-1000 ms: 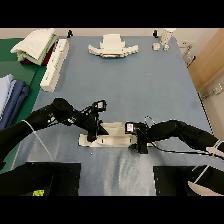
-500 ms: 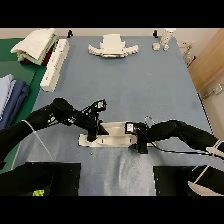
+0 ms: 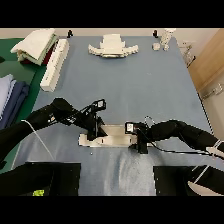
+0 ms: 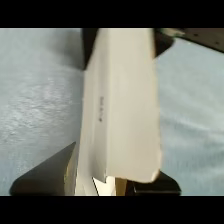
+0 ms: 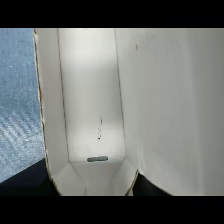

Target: Fold the box.

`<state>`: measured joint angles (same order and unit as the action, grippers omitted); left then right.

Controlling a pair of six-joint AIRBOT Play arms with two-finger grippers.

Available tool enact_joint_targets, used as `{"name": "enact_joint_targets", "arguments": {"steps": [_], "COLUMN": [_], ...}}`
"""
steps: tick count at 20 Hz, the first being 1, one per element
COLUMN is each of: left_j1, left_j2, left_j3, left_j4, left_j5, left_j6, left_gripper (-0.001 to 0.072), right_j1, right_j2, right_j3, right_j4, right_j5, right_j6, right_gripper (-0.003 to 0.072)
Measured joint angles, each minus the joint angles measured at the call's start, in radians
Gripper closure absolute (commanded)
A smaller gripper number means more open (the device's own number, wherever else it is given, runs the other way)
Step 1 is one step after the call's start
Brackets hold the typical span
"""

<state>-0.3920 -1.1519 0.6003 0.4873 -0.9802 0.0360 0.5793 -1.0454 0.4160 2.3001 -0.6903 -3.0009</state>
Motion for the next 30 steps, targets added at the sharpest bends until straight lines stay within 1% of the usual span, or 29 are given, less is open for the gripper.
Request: {"name": "enact_joint_targets", "arguments": {"steps": [2,3,6,7,8,10,12,13,16,18,21,25,30], "left_j1": [0.0,0.003,0.002,0.002,0.002,0.001,-0.002,-0.003,-0.042,-0.083,-0.114,-0.103,-0.084], "left_j2": [0.017,0.034,0.112,0.142,0.174,0.227,0.261,0.269,0.262,0.237,0.188,0.111,-0.024], "left_j3": [0.003,0.008,0.033,0.04,0.045,0.051,0.055,0.056,0.061,0.083,0.137,0.183,0.198], "left_j4": [0.029,0.066,0.237,0.291,0.336,0.396,0.392,0.365,0.221,0.151,0.099,0.071,0.06], "left_j5": [-0.003,-0.008,-0.068,-0.093,-0.123,-0.18,-0.23,-0.247,-0.24,-0.205,-0.161,-0.1,-0.065], "left_j6": [-0.058,-0.11,-0.334,-0.414,-0.496,-0.631,-0.747,-0.801,-0.909,-0.949,-1.005,-1.07,-1.104], "left_gripper": [0.0352,0.0353,0.0355,0.0414,0.0705,0.0695,0.0695,0.0695,0.0695,0.0695,0.0695,0.0695,0.0695], "right_j1": [0.0,0.0,0.0,0.0,0.0,0.0,0.0,0.0,0.0,0.0,0.0,0.0,0.0], "right_j2": [0.0,0.0,0.0,0.0,0.0,0.0,0.0,0.0,0.0,0.0,0.0,0.0,0.0], "right_j3": [0.0,0.0,0.0,0.0,0.0,0.0,0.0,0.0,0.0,0.0,0.0,0.0,0.0], "right_j4": [0.0,0.0,0.0,0.0,0.0,0.0,0.0,0.0,0.0,0.0,0.0,0.0,0.0], "right_j5": [0.0,0.0,0.0,0.0,0.0,0.0,0.0,0.0,0.0,0.0,0.0,0.0,0.0], "right_j6": [0.0,0.0,0.0,0.0,0.0,0.0,0.0,0.0,0.0,0.0,0.0,0.0,0.0], "right_gripper": [0.0172,0.0171,0.0172,0.0172,0.0172,0.0171,0.0171,0.0172,0.0172,0.0171,0.0172,0.0172,0.0172]}}
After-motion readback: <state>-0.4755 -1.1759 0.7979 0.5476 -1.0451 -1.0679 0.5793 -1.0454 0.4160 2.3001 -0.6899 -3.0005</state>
